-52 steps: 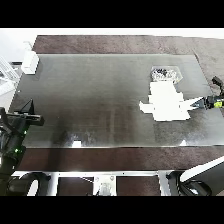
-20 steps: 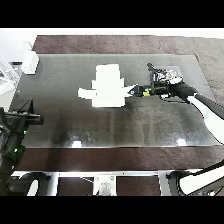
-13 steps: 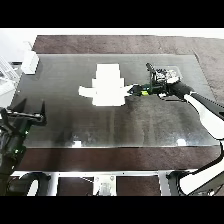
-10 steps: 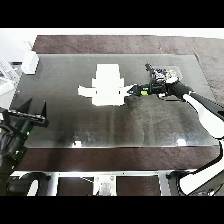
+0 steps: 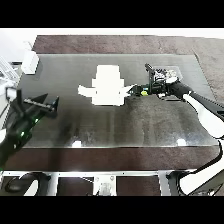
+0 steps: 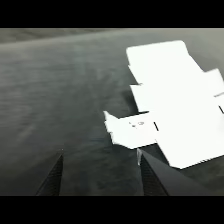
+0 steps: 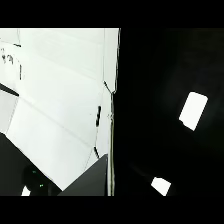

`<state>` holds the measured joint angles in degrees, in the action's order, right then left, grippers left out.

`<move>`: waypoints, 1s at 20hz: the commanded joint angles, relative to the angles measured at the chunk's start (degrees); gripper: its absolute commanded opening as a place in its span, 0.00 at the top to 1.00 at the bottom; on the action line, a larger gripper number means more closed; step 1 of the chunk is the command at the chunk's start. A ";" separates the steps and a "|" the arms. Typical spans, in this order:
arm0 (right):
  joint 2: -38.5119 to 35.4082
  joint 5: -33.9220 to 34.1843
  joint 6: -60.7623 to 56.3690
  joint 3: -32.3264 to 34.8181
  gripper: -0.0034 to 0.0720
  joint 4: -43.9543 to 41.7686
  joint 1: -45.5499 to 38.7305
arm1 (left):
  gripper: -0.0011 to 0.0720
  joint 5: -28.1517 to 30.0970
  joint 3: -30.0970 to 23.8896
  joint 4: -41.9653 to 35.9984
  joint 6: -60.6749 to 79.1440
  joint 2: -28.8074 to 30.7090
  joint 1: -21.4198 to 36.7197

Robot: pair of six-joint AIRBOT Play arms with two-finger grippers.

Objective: Fold the box and place the chain.

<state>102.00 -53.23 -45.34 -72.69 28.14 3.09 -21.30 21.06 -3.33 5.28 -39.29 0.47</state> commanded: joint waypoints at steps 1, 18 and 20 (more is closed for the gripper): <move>0.04 -1.07 0.37 -0.74 0.95 0.00 0.04 | 0.26 -9.20 13.33 3.34 -0.81 -20.13 0.04; 0.04 -1.90 0.33 -1.03 0.94 1.77 0.00 | 0.26 -34.12 56.78 20.50 -22.99 -60.35 0.04; 0.04 -1.90 0.33 -1.03 0.94 2.16 0.00 | 0.26 -34.64 56.92 19.96 -25.77 -60.39 -0.92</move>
